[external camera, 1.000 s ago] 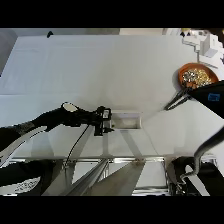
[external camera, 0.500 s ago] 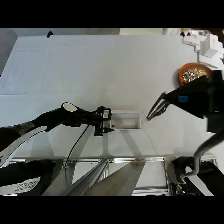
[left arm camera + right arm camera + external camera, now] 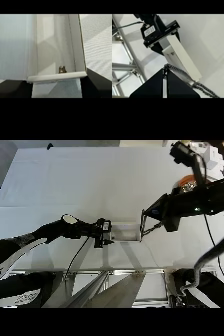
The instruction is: Fold the box and place the chain.
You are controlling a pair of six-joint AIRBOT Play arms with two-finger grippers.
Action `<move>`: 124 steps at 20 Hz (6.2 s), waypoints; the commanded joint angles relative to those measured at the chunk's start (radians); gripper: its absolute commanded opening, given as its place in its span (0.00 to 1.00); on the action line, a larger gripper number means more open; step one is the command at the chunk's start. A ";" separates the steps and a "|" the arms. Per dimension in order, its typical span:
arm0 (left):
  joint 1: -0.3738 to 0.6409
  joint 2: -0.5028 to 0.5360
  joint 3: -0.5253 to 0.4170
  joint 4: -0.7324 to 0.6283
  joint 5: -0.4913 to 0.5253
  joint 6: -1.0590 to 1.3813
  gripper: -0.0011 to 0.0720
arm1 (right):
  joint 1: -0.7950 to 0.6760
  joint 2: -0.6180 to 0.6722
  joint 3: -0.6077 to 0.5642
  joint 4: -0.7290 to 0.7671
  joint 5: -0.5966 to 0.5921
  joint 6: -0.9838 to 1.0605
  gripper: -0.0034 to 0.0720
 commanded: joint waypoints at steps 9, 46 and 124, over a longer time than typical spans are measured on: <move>0.001 0.001 0.001 0.000 0.000 0.001 0.10 | 0.272 -0.078 -0.254 -0.026 -0.387 -0.006 0.07; 0.001 0.001 0.001 0.000 0.000 0.001 0.10 | 0.001 0.126 -0.286 -0.631 -0.185 0.531 0.35; 0.001 0.001 0.001 0.000 0.000 0.001 0.10 | 0.386 0.173 -0.465 -0.253 -0.639 0.343 0.07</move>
